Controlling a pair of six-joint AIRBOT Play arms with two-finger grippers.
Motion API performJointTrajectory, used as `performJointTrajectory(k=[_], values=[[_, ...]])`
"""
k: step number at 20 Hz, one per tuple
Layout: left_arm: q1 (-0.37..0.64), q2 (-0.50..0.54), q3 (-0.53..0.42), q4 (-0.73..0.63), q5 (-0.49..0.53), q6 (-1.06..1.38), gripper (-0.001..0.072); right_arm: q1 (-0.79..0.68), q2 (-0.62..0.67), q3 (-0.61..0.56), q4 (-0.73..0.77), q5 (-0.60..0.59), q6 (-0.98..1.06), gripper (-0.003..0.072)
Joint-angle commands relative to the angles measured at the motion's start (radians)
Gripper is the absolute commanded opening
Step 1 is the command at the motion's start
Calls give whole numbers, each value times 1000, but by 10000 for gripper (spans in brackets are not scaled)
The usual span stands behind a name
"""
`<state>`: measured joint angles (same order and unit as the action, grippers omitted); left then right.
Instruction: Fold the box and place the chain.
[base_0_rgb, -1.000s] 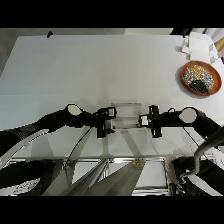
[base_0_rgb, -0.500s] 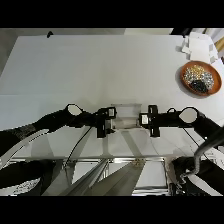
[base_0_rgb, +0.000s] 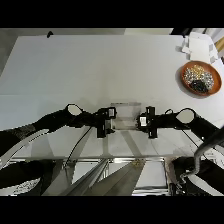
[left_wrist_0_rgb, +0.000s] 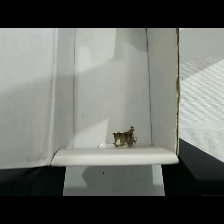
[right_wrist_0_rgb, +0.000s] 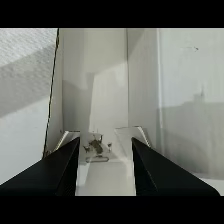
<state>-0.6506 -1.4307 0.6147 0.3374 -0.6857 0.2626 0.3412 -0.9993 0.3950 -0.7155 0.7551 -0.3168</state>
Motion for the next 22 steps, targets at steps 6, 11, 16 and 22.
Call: performJointTrajectory(k=[6, 11, 16, 22], values=[[1, 0, 0, -1, 1, -1, 31, 29, -15, 0, 13, -23, 1, 380], [1, 0, 0, -1, 0, -1, 31, 12, 59, 0, -54, -15, 85, 206], [1, 0, 0, -1, 0, -1, 31, 12, 224, 0, -233, 74, 344, 21], [1, 0, 0, -1, 0, -1, 31, 12, 389, 0, -283, 94, 974, 10]])
